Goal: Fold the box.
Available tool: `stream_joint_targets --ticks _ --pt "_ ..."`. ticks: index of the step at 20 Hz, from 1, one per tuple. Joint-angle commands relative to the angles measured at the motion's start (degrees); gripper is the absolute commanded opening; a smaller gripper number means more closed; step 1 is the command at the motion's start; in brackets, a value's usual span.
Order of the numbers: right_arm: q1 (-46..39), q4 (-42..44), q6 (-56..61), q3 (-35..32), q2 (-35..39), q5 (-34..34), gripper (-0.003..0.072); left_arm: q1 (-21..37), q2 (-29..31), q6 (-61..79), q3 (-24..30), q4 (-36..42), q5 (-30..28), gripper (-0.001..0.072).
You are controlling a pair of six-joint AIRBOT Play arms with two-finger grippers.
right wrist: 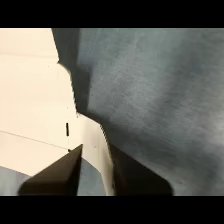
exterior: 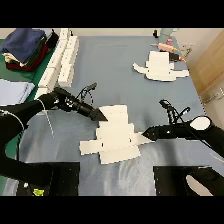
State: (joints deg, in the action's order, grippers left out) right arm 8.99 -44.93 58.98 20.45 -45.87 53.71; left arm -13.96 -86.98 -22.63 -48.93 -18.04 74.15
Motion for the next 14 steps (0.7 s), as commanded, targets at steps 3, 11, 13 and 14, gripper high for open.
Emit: stream_joint_targets --ticks 3,11,13,14 --pt "-0.15 -19.32 16.94 10.43 0.0 -1.07 0.0441 -4.26 6.08 14.62 -0.96 2.1 -4.44 0.0011" --pt "-0.09 -25.64 28.68 22.27 -0.13 -1.9 0.0133 -17.07 25.16 28.59 9.07 1.99 -34.18 0.001" --pt "-0.09 -25.55 28.68 22.08 -0.63 -2.01 0.0102 -19.71 28.0 34.45 13.77 3.61 -37.75 0.001" --pt "-0.09 -25.4 28.68 22.1 -0.98 -2.32 0.0102 -21.22 28.87 38.34 16.06 5.6 -40.22 0.001"
